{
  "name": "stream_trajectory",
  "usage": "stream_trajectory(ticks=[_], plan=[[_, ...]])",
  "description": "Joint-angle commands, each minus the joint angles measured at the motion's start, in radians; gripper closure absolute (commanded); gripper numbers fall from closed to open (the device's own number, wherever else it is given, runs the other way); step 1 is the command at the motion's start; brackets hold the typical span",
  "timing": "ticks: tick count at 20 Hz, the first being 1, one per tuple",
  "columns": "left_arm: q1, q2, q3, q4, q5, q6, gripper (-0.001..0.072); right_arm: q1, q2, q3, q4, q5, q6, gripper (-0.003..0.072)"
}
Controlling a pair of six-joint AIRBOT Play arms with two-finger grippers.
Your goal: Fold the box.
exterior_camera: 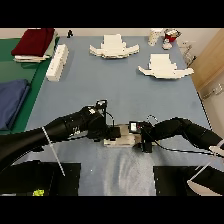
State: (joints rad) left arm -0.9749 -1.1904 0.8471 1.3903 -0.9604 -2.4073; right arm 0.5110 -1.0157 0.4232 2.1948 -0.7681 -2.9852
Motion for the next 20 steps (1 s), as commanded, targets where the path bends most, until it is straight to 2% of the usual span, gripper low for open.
stream_trajectory(ticks=[1,3,4,7,12,13,14,20], plan=[[-0.032,-0.041,0.027,0.055,-0.024,-0.084,0.0299,0.0,0.001,0.0,0.0,0.0,0.0,0.0244],[-0.049,-0.084,0.063,0.068,-0.039,-0.085,0.0316,0.0,0.001,0.0,0.0,0.0,0.0,0.0244],[-0.055,-0.103,0.08,0.087,-0.061,-0.093,0.0357,0.0,0.001,0.0,0.0,0.0,0.0,0.0244],[-0.06,-0.157,0.119,0.13,-0.125,-0.123,0.0357,0.0,0.001,0.0,0.0,0.0,0.0,0.0244],[-0.06,-0.179,0.122,0.13,-0.134,-0.126,0.0357,0.0,0.001,0.0,0.0,0.0,0.0,0.0244],[-0.06,-0.179,0.122,0.129,-0.135,-0.135,0.0456,0.0,0.001,0.0,0.0,0.0,0.0,0.0244],[-0.061,-0.179,0.122,0.129,-0.131,-0.133,0.0682,0.0,0.001,0.0,0.0,0.0,0.0,0.0244],[-0.067,-0.179,0.122,0.124,-0.117,-0.132,0.0695,0.0,0.001,0.0,0.0,0.0,0.0,0.0244]])
